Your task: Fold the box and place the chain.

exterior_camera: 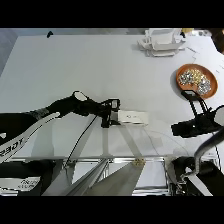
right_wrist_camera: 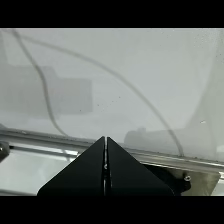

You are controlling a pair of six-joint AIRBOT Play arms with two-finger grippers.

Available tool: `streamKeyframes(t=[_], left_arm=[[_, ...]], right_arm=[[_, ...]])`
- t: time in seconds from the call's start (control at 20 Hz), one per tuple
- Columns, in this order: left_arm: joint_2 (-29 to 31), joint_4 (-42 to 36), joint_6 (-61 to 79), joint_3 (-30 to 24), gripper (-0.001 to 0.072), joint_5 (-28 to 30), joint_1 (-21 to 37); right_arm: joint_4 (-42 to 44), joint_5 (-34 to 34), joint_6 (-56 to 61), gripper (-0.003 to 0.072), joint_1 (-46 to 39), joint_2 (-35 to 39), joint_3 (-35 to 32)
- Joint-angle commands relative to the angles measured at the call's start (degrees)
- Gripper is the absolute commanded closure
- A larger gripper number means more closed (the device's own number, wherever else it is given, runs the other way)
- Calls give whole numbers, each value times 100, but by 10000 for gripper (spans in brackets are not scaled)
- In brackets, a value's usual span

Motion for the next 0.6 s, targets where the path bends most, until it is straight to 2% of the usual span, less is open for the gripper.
streamKeyframes(t=[0.0, 0.25, 0.45, 0.55], left_arm=[[229, 177, -192, 4, 700, 9, 149], [1550, 1180, -1751, 4, 702, 9, 1064], [2721, 2177, -2970, 4, 703, 11, 2208], [3101, 2450, -3401, 4, 702, 9, 2844]], right_arm=[[0, 0, 0, 665, -2, 4, -2], [0, 0, 0, 665, -4, 4, -2], [2, 0, 0, 665, -4, 4, -2], [0, 0, 0, 665, -2, 4, -2]])
